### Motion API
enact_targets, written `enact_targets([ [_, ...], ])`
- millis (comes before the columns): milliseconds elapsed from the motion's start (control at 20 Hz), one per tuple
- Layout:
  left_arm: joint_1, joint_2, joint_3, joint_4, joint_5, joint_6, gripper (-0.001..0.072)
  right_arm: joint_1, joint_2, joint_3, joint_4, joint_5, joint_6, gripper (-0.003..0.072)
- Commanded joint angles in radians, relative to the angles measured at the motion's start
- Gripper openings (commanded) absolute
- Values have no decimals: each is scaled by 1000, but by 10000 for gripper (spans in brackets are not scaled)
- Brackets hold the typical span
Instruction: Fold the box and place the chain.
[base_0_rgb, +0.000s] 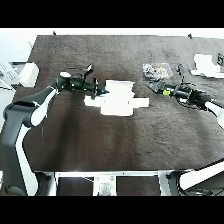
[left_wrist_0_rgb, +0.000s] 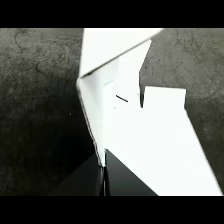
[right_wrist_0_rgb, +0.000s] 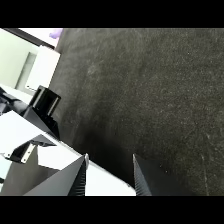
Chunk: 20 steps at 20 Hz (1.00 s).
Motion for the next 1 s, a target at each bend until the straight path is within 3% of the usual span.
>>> enact_targets([
  [0, 0, 23, -73, -23, 47, 98, 15, 9, 1, -5, 0, -13, -8, 339],
  [950, 0, -3, -79, 17, 47, 139, 18, 9, 0, -34, -1, -12, -57, 339],
])
